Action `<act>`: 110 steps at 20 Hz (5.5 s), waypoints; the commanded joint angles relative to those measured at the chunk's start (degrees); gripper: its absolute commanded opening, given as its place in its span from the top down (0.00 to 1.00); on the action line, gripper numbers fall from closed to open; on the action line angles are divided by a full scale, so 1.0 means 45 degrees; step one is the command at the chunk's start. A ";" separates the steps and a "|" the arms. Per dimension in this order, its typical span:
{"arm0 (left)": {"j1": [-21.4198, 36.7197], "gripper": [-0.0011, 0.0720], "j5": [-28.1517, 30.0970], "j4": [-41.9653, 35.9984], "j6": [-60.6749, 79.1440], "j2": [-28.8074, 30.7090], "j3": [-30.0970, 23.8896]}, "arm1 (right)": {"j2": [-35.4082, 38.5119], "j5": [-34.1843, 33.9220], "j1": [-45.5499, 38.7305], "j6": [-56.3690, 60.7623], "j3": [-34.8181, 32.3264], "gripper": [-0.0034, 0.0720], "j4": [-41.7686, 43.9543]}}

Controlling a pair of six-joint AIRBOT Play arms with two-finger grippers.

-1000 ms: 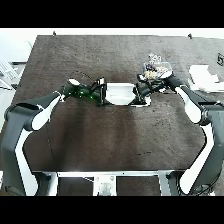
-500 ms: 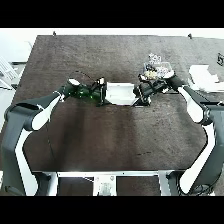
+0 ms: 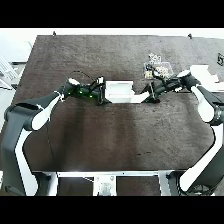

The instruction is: Fold the box and place the chain.

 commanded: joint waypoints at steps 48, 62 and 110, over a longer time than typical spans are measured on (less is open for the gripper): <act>-0.0010 0.28 -0.0136 0.0039 0.0053 0.0005 -0.0005 | 0.1530 -0.5289 0.2866 0.2006 -0.0355 0.94 0.1802; -0.0010 0.28 -0.0141 0.0039 0.0049 0.0005 -0.0005 | 0.3648 -0.4114 0.2069 0.1190 -0.2701 0.18 -0.2390; -0.0010 0.28 -0.0136 0.0039 0.0049 0.0005 -0.0005 | 0.3968 -0.4464 0.2701 0.3478 -0.2861 0.87 -0.2254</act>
